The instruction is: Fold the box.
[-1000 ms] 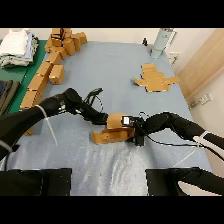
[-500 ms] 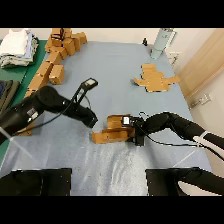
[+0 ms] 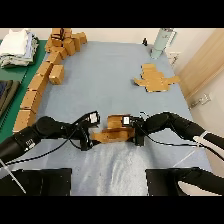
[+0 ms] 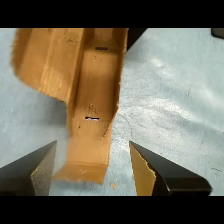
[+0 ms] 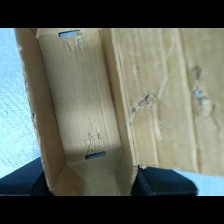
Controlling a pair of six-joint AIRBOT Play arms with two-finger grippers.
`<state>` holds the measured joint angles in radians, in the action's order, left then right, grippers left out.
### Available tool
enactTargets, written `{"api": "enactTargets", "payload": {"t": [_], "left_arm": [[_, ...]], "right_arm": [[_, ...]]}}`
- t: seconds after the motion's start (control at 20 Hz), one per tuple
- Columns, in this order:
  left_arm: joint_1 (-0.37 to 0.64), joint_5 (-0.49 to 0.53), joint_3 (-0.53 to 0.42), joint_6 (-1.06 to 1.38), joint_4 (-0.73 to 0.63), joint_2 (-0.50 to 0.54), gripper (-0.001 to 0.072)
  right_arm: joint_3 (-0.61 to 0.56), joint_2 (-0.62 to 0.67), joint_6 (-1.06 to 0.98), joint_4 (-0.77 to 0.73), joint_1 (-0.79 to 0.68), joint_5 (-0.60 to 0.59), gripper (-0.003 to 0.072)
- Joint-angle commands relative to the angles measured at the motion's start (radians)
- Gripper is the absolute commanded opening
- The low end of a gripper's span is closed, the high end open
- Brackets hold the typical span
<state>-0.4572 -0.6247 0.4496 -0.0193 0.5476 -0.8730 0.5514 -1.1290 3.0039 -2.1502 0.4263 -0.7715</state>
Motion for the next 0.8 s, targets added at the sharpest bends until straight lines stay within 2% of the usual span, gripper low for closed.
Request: {"api": "enactTargets", "payload": {"t": [0.0, 0.35, 0.45, 0.55, 0.75], "left_arm": [[-0.038, 0.042, -0.023, 0.188, -0.106, -0.055, 0.0695], [-0.066, 0.041, 0.042, 0.150, -0.100, -0.191, 0.0693], [-0.065, 0.040, 0.046, 0.089, -0.063, -0.194, 0.0692], [-0.064, 0.016, 0.046, 0.012, -0.005, -0.181, 0.0636], [-0.013, 0.003, 0.046, -0.086, 0.075, -0.141, 0.0636]], "right_arm": [[0.000, 0.000, 0.000, 0.000, 0.001, 0.000, 0.0582], [0.000, 0.000, 0.000, 0.001, 0.001, 0.000, 0.0582], [0.000, 0.000, 0.000, 0.001, 0.001, 0.000, 0.0582], [0.000, 0.000, 0.000, 0.000, 0.001, 0.000, 0.0582], [0.000, 0.000, 0.000, 0.001, 0.001, 0.000, 0.0582]]}}
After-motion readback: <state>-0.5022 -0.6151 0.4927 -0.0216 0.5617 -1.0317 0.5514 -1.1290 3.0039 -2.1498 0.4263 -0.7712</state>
